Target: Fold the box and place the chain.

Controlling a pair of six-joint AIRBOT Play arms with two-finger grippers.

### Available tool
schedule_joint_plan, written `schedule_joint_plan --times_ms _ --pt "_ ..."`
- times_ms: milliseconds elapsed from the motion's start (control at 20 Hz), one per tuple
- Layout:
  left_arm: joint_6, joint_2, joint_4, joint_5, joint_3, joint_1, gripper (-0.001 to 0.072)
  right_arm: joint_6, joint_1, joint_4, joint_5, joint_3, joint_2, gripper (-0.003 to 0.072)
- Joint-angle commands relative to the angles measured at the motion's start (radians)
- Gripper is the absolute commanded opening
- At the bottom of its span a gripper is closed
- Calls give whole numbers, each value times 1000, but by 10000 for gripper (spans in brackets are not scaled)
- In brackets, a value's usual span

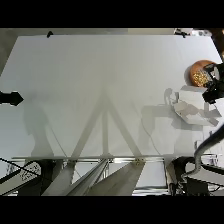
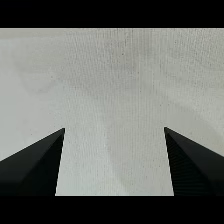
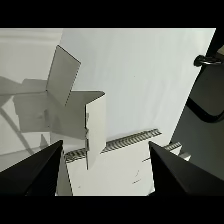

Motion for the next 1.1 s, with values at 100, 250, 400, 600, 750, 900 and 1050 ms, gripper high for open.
schedule_joint_plan --times_ms 100,250,400,600,750,900,1050 --pt "0 1 0 0 0 1 701 0 4 43 66 4 -7 603" --pt "0 1 0 0 0 1 701 -1 4 46 79 3 -23 603" --pt "0 1 0 0 0 1 701 8 4 5 117 3 -85 601" --pt "0 1 0 0 0 1 701 37 -5 -81 122 3 -138 590" --pt "0 1 0 0 0 1 701 42 -43 -86 133 3 -161 543" --pt "0 1 0 0 0 1 701 55 -83 -75 100 3 -161 527" --pt "0 1 0 0 0 1 701 49 -92 -4 53 3 -161 475"
